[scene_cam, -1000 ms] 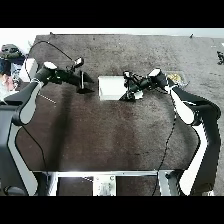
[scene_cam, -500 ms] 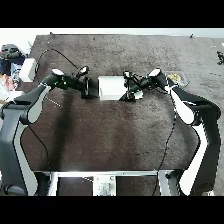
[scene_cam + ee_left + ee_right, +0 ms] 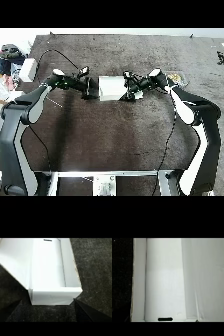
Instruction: Fold the box and place the chain.
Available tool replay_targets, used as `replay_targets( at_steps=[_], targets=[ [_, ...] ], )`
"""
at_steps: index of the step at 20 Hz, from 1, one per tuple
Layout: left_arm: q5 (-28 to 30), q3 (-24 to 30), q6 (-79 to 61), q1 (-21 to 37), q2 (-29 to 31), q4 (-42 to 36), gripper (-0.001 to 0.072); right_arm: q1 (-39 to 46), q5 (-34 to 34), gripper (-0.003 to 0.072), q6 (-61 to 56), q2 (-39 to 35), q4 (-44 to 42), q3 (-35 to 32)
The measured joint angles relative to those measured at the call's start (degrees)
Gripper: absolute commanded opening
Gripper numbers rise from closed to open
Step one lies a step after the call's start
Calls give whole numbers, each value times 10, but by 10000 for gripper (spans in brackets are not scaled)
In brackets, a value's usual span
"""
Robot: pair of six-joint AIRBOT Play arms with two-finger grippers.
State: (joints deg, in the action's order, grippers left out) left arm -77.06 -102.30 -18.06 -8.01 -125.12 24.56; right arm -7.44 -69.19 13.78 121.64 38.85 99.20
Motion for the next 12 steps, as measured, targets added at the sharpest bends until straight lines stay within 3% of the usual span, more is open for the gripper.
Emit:
replay_targets(
  at_steps=[12],
  targets=[
    [-21,0,-13,-2,0,-1,720,1,-1,346,-1,0,0,0]
  ],
)
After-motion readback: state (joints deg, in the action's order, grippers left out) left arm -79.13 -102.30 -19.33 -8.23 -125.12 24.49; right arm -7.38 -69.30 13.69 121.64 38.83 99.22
